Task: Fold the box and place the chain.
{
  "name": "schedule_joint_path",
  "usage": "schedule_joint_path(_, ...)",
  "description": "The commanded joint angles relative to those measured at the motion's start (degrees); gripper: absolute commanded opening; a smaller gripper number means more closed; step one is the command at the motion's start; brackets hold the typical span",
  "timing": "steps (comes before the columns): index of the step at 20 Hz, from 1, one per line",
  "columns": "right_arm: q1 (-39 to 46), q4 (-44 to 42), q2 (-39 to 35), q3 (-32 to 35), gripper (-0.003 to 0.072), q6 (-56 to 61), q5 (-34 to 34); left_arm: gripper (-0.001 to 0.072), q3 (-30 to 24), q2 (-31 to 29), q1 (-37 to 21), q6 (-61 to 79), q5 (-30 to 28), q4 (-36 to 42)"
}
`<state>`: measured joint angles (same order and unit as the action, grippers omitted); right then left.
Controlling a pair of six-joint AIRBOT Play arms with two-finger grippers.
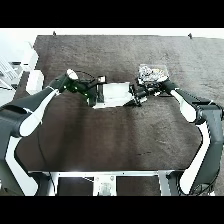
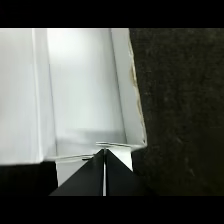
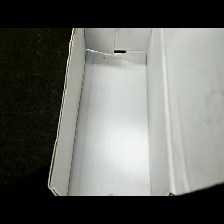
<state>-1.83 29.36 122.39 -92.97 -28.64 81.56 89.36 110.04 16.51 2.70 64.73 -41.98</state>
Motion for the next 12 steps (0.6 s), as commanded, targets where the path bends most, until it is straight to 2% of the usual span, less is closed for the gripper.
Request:
schedule_joint_path(1,0.00,0.02,0.00,0.02,0.0548,0.09,-0.02,0.0017,-0.02,-1.70,-3.06,1.60,6.47,2.56)
schedule_joint_path(5,0.00,0.02,0.00,0.02,0.0549,0.09,-0.02,0.0015,-0.09,-6.93,-4.87,-6.73,10.73,4.04)
schedule_joint_path(7,0.00,0.02,0.00,0.02,0.0549,0.09,-0.02,0.0015,-1.86,-11.23,-5.90,-13.60,10.54,4.61)
schedule_joint_path(9,0.00,0.02,0.00,0.02,0.0549,0.09,-0.02,0.0015,-7.43,-17.20,-7.17,-19.02,5.16,6.34)
schedule_joint_path(12,0.00,0.02,0.00,0.02,0.0549,0.09,-0.02,0.0016,-18.88,-26.75,-10.01,-30.51,-6.95,6.73)
